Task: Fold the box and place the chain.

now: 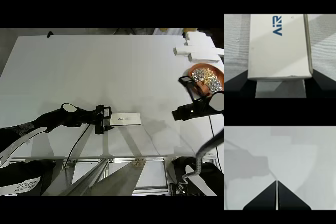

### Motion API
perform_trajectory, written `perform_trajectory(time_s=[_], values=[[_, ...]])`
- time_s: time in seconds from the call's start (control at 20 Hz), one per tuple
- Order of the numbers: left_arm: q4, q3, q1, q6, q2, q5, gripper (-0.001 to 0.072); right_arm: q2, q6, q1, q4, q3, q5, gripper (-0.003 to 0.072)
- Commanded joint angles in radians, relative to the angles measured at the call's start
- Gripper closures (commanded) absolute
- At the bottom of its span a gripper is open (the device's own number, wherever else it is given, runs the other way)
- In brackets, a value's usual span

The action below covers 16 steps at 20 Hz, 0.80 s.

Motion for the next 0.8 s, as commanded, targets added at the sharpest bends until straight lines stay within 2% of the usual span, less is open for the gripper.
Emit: perform_trajectory(time_s=[0.0,0.25,0.75], values=[[0.0,0.0,0.0,0.0,0.0,0.0,0.0501,0.003,0.055,-0.154,-0.032,-0.001,0.031,0.067],[0.0,0.0,0.0,0.0,0.0,0.0,0.0501,0.003,0.055,-0.172,-0.038,-0.04,0.04,0.067],[0.0,0.0,0.0,0.0,0.0,0.0,0.0501,0.003,0.055,-0.172,-0.038,-0.042,0.049,0.067]])
